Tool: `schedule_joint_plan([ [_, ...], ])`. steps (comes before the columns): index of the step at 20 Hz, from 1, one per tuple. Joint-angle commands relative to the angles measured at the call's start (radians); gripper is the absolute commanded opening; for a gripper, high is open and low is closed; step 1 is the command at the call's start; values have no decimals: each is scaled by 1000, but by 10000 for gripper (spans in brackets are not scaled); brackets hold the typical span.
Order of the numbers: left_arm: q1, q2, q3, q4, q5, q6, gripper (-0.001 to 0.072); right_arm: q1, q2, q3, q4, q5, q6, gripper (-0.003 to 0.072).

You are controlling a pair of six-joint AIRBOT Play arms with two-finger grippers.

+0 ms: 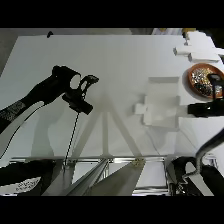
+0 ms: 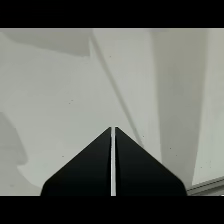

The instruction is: Fold the box and place the chain.

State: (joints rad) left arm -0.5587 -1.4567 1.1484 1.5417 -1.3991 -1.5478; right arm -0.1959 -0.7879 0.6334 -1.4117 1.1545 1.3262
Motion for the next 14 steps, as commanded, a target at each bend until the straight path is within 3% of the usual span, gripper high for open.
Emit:
schedule_joint_plan([
  [1,0,0,0,-48,28,0,32,236,120,-84,126,21,90,16],
  [4,1,1,0,-127,82,109,32,396,148,-85,130,-5,174,16],
  [7,14,1,0,-226,34,282,33,500,148,-85,130,-31,197,17],
  [8,27,1,0,-249,22,315,68,524,148,-85,129,-37,205,17],
  [11,113,2,0,-447,4,518,413,552,147,-85,128,-49,220,17],
  [13,191,1,-10,-668,-16,721,437,552,147,-85,129,-49,220,17],
  [14,230,1,-30,-790,-24,833,490,552,147,-85,129,-49,220,17],
])
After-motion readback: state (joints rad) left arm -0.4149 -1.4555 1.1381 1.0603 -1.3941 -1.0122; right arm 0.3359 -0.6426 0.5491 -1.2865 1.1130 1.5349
